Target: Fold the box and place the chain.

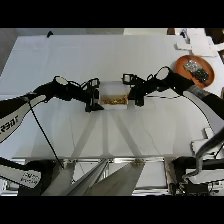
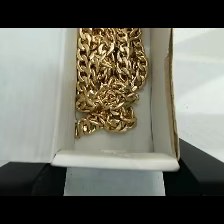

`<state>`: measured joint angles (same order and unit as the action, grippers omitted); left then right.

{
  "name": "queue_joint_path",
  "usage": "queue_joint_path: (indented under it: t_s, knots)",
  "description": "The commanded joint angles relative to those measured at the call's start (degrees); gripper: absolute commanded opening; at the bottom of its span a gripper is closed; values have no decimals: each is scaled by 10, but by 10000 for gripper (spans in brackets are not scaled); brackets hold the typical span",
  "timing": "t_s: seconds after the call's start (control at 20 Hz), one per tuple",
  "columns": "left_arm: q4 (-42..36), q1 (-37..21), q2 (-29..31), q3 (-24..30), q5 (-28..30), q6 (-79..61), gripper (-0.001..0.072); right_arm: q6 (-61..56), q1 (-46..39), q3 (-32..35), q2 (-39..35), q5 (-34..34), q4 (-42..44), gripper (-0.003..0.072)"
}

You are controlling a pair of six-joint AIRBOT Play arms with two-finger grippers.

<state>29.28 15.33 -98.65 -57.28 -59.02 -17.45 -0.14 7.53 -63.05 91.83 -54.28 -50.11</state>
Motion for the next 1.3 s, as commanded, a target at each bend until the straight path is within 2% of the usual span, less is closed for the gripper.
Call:
queue_joint_path:
  t_s: [0.0, 0.25, 0.55, 0.65, 0.85, 0.95, 1.0, 1.1, 1.25]
  knots:
    - [-1, 0, 0, 0, 1, -1, 209, -19, 4, 0, 2, -10, -53, 15]
    - [-1, 0, 0, 0, 1, -1, 209, -85, 3, 0, -14, -18, -105, 14]
    - [-1, 0, 0, 0, 1, -1, 209, -108, 3, 0, -73, -21, -104, 14]
    - [-1, 0, 0, 0, 1, -1, 209, -119, 3, 0, -98, -20, -75, 14]
    - [-1, 0, 0, 0, 1, -1, 209, -118, 14, 0, -115, -16, 75, 15]
    - [-1, 0, 0, 0, 1, -1, 209, -118, 35, 0, -114, -5, 76, 16]
    - [-1, 0, 0, 0, 1, -1, 209, -119, 46, 0, -114, 4, 64, 49]
    - [-1, 0, 0, 0, 1, -1, 209, -119, 54, 0, -115, 21, 64, 338]
    - [-1, 0, 0, 0, 1, -1, 209, -155, 54, -8, -115, 18, 69, 337]
